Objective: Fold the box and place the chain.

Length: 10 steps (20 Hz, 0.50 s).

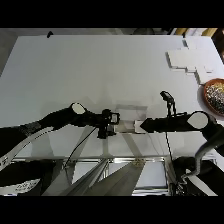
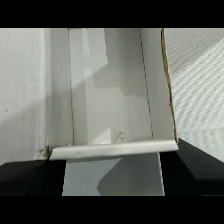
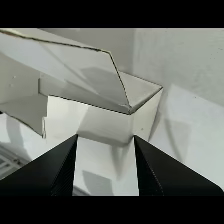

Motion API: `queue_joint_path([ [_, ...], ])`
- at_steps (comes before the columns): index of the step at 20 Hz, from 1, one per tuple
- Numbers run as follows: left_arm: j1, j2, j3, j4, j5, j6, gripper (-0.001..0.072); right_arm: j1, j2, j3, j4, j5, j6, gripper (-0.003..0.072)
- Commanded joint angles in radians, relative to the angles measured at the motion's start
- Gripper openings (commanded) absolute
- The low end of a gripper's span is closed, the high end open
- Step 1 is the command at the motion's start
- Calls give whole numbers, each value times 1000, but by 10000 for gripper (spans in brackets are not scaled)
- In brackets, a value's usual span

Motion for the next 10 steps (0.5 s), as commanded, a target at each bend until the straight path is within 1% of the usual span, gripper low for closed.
queue_joint_path([
  [1,0,1,0,0,0,0,314,100,-5,47,-186,-14,227,400],
  [3,0,1,0,0,0,0,314,153,-28,71,-253,-7,320,405],
  [7,0,1,0,0,0,0,314,249,-133,122,-340,20,446,405],
  [10,0,1,0,0,0,0,314,312,-206,184,-417,44,527,402],
])
